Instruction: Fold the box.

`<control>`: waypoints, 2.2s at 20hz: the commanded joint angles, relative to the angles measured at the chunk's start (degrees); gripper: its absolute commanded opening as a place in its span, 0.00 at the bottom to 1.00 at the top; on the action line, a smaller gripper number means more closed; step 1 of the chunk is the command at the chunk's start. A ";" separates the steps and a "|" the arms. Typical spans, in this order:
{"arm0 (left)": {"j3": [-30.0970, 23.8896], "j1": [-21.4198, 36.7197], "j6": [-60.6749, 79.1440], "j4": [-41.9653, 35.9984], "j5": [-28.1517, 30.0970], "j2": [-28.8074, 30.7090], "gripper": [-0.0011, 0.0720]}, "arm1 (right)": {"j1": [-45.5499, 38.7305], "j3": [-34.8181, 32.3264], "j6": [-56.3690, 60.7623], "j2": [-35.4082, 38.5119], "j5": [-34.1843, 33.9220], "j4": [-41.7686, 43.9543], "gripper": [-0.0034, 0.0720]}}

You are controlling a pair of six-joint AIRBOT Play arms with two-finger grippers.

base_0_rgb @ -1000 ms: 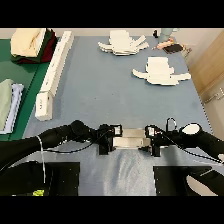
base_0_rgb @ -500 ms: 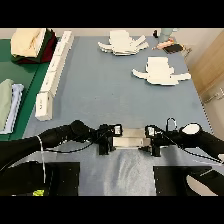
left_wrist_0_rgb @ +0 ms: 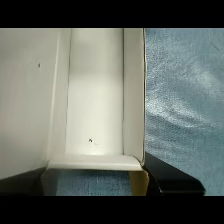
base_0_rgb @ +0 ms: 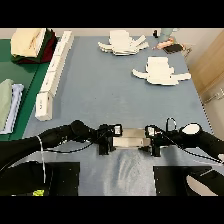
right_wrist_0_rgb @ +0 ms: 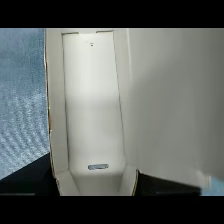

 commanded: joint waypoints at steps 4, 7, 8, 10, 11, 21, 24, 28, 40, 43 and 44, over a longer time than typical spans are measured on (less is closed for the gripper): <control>0.07 0.00 0.02 0.02 0.02 -0.02 0.73 | -0.02 0.04 0.09 0.09 0.04 3.13 1.00; 0.07 0.00 0.02 0.02 0.02 -0.02 0.73 | -0.02 0.04 0.48 0.09 0.48 3.04 1.00; 0.07 0.00 0.02 0.02 0.02 -0.02 0.73 | -0.02 0.07 0.48 0.09 0.17 3.06 1.00; 0.07 0.00 0.02 0.02 0.04 -0.02 0.73 | -0.02 0.17 0.50 0.13 0.31 3.02 1.00; 0.07 0.02 0.02 0.02 0.02 -0.02 0.73 | -0.02 0.15 0.50 0.35 0.55 3.02 1.00; 0.07 0.00 0.02 0.02 -0.15 -0.02 0.73 | -1.51 0.15 33.05 18.84 3.56 -14.73 1.00; 0.07 0.00 0.02 0.02 -0.17 -0.02 0.73 | -1.51 0.15 47.23 26.40 4.35 -19.39 1.00; 0.07 0.00 0.02 0.02 -0.15 -0.02 0.73 | -1.42 0.15 75.10 34.91 7.10 -12.11 0.99; 0.07 0.00 0.02 0.02 -0.15 -0.02 0.73 | -1.14 0.13 101.35 36.37 15.74 5.77 0.98; 0.07 0.00 0.02 0.02 -0.15 -0.02 0.73 | 0.96 -0.42 104.45 36.24 15.34 5.60 0.76; 0.07 0.00 0.02 0.02 -0.15 -0.02 0.73 | 1.77 -0.79 105.98 35.58 14.60 5.62 0.76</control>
